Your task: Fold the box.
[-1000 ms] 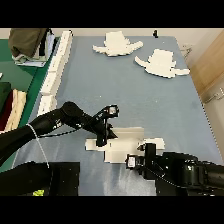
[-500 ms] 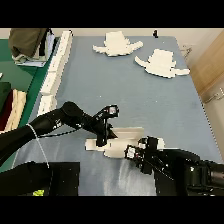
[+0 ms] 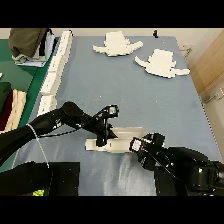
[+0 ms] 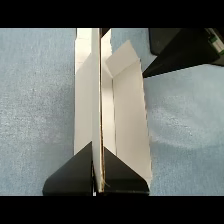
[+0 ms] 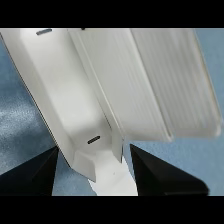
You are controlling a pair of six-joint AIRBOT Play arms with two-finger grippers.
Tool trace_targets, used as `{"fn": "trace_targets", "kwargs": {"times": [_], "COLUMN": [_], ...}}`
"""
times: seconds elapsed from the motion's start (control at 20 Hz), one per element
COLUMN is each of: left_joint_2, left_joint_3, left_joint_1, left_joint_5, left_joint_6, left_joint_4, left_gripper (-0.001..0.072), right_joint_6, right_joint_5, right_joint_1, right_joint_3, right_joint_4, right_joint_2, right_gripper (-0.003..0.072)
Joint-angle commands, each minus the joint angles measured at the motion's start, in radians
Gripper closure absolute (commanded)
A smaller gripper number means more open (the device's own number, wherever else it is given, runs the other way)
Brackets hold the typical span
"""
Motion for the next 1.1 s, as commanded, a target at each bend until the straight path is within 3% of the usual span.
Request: {"fn": "trace_targets", "kwargs": {"times": [0.0,0.3,0.55,0.75,1.05], "left_joint_2": [0.000,0.000,0.000,0.000,0.000], "left_joint_3": [0.000,0.000,0.000,0.000,0.000], "left_joint_1": [0.000,0.000,0.000,0.000,0.000], "left_joint_5": [0.001,0.000,0.000,0.000,0.000], "left_joint_6": [0.000,0.000,0.000,0.000,0.000], "left_joint_4": [0.000,0.000,0.000,0.000,0.000], "left_gripper": [0.0692,0.0692,0.0691,0.0692,0.0692], "right_joint_6": [-0.020,-0.204,-0.819,-1.265,-1.650], "right_joint_5": [0.001,-0.058,-0.150,-0.119,-0.093], "right_joint_1": [-0.021,-0.132,-0.458,-0.739,-0.887], "right_joint_3": [0.001,-0.014,-0.022,-0.022,-0.022], "right_joint_4": [0.003,0.095,0.542,0.877,1.177], "right_joint_2": [0.013,0.013,0.013,-0.005,-0.188], "right_gripper": [-0.0034,-0.0034,-0.0034,-0.0034,-0.0034]}}
